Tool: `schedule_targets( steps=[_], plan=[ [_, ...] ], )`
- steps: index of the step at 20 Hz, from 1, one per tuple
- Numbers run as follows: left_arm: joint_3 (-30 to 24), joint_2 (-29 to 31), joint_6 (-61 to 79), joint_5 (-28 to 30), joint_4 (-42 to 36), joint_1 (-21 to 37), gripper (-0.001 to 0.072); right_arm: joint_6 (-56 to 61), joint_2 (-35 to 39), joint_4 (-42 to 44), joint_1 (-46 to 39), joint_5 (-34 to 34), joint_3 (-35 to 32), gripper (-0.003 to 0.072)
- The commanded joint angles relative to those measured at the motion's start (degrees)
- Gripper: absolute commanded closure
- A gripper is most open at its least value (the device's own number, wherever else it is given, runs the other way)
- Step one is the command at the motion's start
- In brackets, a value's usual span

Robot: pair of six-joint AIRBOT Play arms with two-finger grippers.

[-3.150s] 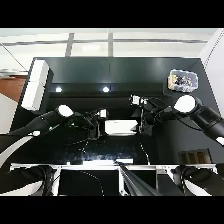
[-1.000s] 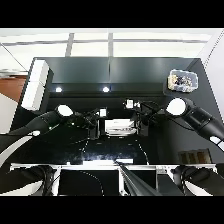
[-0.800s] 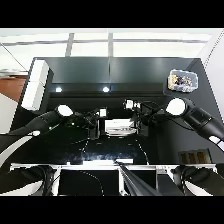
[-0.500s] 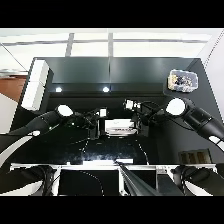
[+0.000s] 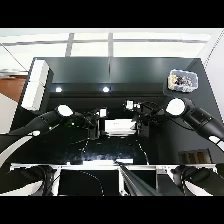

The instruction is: Fold the box and place the chain.

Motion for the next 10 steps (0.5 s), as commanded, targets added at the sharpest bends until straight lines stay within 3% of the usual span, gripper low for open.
schedule_targets(
  steps=[1, 10],
  plan=[
    [0.02, -0.04, -0.04, 0.04, 0.0, 0.0, 0.0245, 0.17, -0.02, 0.17, 0.17, -0.04, 0.02, 0.0325],
    [0.02, -0.04, -0.04, 0.04, 0.0, 0.0, 0.0245, 0.9, -1.25, 0.0, 2.08, 0.07, 0.04, 0.0325]
  ],
)
